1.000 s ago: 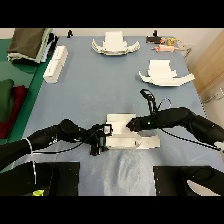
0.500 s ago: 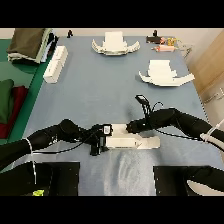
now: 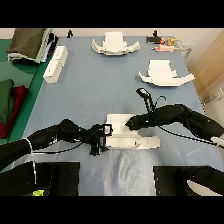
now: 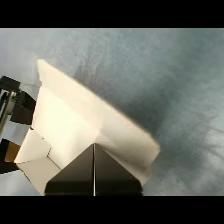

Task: Fold the box.

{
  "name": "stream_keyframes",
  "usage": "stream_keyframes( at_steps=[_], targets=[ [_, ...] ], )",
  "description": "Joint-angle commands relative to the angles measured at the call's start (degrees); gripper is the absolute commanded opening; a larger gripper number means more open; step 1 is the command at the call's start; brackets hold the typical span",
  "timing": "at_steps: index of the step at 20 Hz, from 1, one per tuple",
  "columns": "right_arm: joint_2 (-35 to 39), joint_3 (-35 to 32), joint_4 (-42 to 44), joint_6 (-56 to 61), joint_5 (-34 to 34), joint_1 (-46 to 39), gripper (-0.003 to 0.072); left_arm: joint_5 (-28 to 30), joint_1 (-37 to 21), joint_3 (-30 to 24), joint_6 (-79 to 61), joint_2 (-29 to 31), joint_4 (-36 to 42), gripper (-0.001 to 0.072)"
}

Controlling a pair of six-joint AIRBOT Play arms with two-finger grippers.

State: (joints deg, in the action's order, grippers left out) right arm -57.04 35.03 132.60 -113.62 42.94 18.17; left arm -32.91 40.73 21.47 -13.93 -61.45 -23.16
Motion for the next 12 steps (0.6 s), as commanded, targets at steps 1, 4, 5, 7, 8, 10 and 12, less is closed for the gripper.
stream_keyframes(
  at_steps=[1, 4, 5, 7, 8, 10, 12],
  targets=[
    [7.6, 0.5, -7.5, 0.0, 5.6, 0.0, 0.0002, -0.1, 0.0, 0.0, 0.0, 0.0, 0.0, 0.0522],
    [14.0, 0.3, -16.5, -1.0, 14.7, 0.0, 0.0002, -0.1, 0.0, 0.0, 0.0, 0.0, 0.0, 0.0522],
    [16.3, -0.1, -17.7, -5.0, 18.6, 0.0, 0.0002, -0.1, 0.0, 0.0, 0.0, 0.0, 0.0, 0.0522],
    [20.5, -1.8, -17.7, -11.3, 24.9, 0.0, 0.0003, -0.1, 0.0, 0.0, 0.0, 0.0, 0.0, 0.0522],
    [22.3, -3.2, -18.0, -14.1, 26.5, 0.0, 0.0109, -0.1, 0.0, 0.0, 0.0, 0.0, 0.0, 0.0522],
    [23.6, -6.3, -20.2, -20.9, 24.9, 0.0, 0.0486, -0.1, 0.0, 0.0, 0.0, 0.0, 0.0, 0.0522],
    [22.8, -8.8, -20.7, -27.1, 19.5, 0.0, 0.0592, -0.1, 0.0, 0.0, 0.0, 0.0, 0.0, 0.0522]
  ],
)
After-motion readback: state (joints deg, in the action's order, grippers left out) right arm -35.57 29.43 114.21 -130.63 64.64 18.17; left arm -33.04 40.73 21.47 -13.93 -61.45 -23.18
